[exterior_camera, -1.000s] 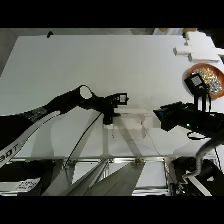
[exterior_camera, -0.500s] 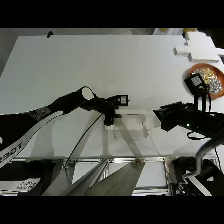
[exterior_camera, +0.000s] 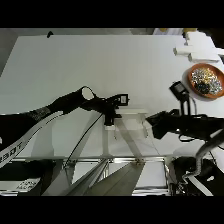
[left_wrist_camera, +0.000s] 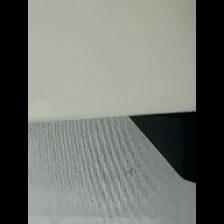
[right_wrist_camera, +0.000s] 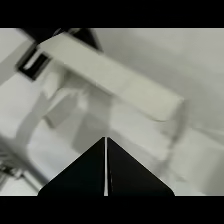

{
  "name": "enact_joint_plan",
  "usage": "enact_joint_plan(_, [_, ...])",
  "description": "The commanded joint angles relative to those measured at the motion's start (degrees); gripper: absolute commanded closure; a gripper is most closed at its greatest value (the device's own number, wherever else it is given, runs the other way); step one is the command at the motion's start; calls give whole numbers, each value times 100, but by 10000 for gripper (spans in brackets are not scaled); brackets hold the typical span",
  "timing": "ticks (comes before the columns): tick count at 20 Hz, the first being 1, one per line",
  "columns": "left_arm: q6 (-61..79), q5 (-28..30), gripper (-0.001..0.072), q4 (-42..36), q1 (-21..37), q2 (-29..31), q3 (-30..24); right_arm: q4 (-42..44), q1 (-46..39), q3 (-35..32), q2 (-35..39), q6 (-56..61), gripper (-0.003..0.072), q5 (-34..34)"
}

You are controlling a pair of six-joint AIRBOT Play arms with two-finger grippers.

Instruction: Fold the box and place the chain.

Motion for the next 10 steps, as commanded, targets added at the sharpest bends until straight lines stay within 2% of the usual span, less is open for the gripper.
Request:
enact_joint_plan(1, [-870, 7, 702, 66, 0, 81, 4, 855, 767, -304, -780, -367, 668, -879])
enact_joint_plan(6, [-1386, -63, 704, 59, 0, 109, 7, 647, 2149, -304, -2181, 509, 669, -2470])
enact_joint_plan(10, [-1572, -295, 704, -94, 13, 109, 7, 511, 2544, -304, -2597, 835, 669, -3329])
